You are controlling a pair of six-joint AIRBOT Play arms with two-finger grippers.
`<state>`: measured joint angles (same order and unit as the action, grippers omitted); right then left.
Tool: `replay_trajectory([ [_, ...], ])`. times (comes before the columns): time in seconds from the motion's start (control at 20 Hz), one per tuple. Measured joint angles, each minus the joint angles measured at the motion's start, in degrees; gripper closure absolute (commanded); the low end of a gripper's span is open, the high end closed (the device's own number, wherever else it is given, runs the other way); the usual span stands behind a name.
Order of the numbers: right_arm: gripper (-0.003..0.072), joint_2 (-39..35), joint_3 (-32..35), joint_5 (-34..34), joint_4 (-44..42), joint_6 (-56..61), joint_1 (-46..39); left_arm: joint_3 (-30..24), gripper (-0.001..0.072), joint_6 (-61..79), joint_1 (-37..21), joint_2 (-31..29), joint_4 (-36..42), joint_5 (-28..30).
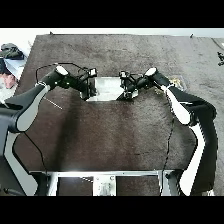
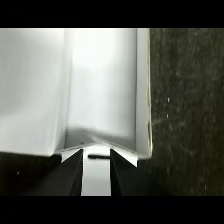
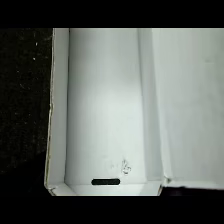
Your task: Fold the box and place the chain.
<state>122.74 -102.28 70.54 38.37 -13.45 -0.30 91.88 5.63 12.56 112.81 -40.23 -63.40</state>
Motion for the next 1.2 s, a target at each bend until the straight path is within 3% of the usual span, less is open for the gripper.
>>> replay_trajectory([
  [0.2,0.0368,0.00,0.00,0.00,0.00,0.02,0.00,0.00,0.0522,2.14,0.00,0.55,4.00,0.42],
  [0.25,0.0368,0.00,0.00,0.00,0.00,0.02,0.00,0.00,0.0399,2.58,0.00,0.63,4.46,0.44],
  [0.3,0.0368,0.00,0.00,0.00,0.00,0.02,0.00,0.00,0.0195,2.93,0.00,0.68,5.01,0.48],
  [0.35,0.0368,0.00,0.00,-0.02,0.00,0.04,0.00,0.00,0.0143,2.97,0.04,0.68,5.40,0.46],
  [1.2,0.0368,0.00,0.00,0.00,0.02,-0.09,-0.04,0.02,0.0141,2.49,-0.09,0.81,6.32,-1.09],
])
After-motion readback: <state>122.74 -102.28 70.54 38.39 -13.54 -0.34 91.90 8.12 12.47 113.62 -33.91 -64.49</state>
